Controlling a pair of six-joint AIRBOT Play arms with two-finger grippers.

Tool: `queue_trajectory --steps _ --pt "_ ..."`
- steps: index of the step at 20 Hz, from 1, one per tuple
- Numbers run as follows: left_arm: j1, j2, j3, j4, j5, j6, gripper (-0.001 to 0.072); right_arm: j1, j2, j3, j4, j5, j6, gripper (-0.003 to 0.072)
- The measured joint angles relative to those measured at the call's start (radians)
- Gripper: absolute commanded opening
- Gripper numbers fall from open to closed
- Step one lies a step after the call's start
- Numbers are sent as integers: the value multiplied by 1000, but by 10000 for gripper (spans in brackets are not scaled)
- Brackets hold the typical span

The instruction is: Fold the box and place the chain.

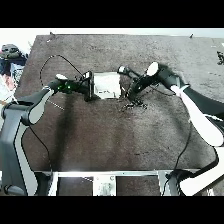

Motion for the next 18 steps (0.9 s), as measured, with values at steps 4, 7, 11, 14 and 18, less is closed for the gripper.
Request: queue_trajectory --steps 4,7,11,14,18 --pt "0 0 0 0 0 0 236 10 187 0 76 -88 -6 10" --pt "0 0 0 0 0 0 236 38 290 17 103 -221 -6 9" --pt "0 0 0 0 0 0 236 93 325 78 117 -378 -6 8" --pt "0 0 0 0 0 0 236 119 290 152 120 -475 -6 8" --pt "0 0 0 0 0 0 236 130 217 208 123 -489 -5 8"
